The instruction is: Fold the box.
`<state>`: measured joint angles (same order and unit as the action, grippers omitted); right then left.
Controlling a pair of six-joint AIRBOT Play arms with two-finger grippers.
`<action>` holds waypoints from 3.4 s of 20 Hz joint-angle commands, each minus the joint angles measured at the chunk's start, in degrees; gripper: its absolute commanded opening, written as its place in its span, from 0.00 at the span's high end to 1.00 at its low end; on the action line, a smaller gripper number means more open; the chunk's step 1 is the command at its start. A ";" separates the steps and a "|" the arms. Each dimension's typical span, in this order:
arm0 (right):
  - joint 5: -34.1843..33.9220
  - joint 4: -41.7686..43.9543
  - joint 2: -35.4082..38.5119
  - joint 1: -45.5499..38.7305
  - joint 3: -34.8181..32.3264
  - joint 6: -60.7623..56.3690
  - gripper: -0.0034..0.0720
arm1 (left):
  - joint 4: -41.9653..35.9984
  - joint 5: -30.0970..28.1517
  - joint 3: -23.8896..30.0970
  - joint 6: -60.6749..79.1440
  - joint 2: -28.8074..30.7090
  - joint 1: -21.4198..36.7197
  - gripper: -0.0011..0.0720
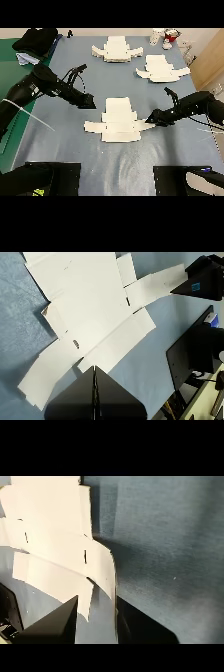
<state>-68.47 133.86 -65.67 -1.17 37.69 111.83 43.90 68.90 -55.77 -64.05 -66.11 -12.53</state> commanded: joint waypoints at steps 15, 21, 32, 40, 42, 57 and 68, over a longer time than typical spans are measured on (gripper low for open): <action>4.09 1.22 0.92 11.93 -1.97 8.79 0.95 | -1.73 -2.97 3.87 -0.24 3.19 0.13 0.24; 12.37 1.20 16.63 16.65 -15.04 8.28 0.95 | -0.35 -4.20 3.89 -0.20 1.11 3.74 0.27; 12.46 1.16 17.92 16.65 -15.87 8.15 0.95 | -13.44 -1.22 3.87 17.27 -19.26 4.66 0.27; 12.46 0.94 17.86 16.65 -15.87 8.15 0.95 | -23.17 6.01 2.38 29.75 -28.09 4.66 0.27; 12.46 0.92 17.81 16.65 -15.87 8.15 0.95 | -23.08 7.58 1.40 30.60 -28.68 4.63 0.27; 12.48 0.66 17.77 16.65 -15.87 8.15 0.95 | -17.92 11.13 -1.75 33.51 -28.89 0.76 0.76; 14.82 -8.68 17.88 16.59 -14.08 7.19 0.53 | -22.18 12.90 -2.08 39.45 -28.81 0.70 0.97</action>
<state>-55.16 131.48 -47.86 15.42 22.48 119.96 23.97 81.03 -57.80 -28.21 -94.98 -11.81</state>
